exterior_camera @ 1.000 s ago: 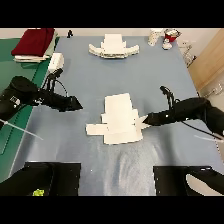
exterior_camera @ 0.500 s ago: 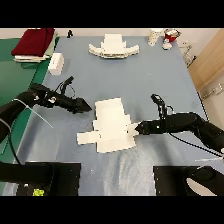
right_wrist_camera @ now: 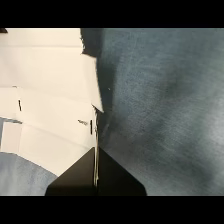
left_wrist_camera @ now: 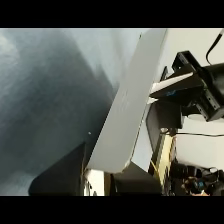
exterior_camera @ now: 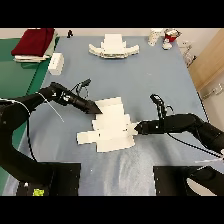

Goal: Fold the box.

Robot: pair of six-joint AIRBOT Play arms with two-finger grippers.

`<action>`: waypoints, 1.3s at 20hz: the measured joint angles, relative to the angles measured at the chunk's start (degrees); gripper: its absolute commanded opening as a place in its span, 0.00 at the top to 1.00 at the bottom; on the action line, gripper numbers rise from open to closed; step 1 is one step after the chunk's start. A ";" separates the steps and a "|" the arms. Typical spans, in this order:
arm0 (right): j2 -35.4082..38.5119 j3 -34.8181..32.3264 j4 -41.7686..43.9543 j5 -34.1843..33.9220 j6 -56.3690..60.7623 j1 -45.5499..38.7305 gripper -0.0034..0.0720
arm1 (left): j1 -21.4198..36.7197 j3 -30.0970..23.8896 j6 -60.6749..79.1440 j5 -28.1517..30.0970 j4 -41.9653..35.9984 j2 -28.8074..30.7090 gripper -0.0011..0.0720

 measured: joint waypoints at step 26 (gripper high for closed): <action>0.02 10.49 -37.20 0.70 25.20 -3.61 0.47 | -5.35 -4.52 37.46 2.95 -0.70 15.87 0.98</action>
